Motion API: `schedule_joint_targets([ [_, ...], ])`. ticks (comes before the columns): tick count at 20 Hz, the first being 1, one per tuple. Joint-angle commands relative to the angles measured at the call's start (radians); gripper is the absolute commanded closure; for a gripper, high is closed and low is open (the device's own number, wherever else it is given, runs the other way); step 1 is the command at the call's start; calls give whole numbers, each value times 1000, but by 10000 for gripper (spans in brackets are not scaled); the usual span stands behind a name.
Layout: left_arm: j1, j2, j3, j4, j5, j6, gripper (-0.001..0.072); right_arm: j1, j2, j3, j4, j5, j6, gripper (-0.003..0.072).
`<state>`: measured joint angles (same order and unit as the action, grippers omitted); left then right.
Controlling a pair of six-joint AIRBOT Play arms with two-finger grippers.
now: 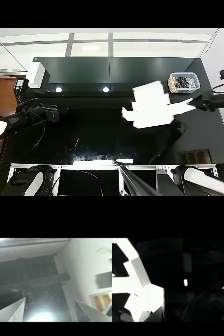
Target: Fold the box and place the chain.
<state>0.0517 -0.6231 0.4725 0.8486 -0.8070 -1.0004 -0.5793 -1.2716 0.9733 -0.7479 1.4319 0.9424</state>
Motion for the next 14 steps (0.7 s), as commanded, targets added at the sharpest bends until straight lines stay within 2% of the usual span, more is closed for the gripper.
schedule_joint_targets([
  [1,0,-1,-5,-94,-26,2,-1,165,261,-257,132,-204,-5,676],
  [5,-24,-39,-22,-205,-32,2,-1,414,530,-553,227,-439,-22,676],
  [7,-69,-108,-22,-214,-32,-1,-1,536,613,-632,228,-532,-22,676],
  [10,-139,-298,1,-329,-44,22,-1,652,629,-659,219,-550,0,675],
  [12,-127,-447,66,-350,-127,71,-1,681,629,-659,222,-566,11,676],
  [14,-129,-598,129,-403,-259,175,-1,681,629,-659,220,-565,11,675],
])
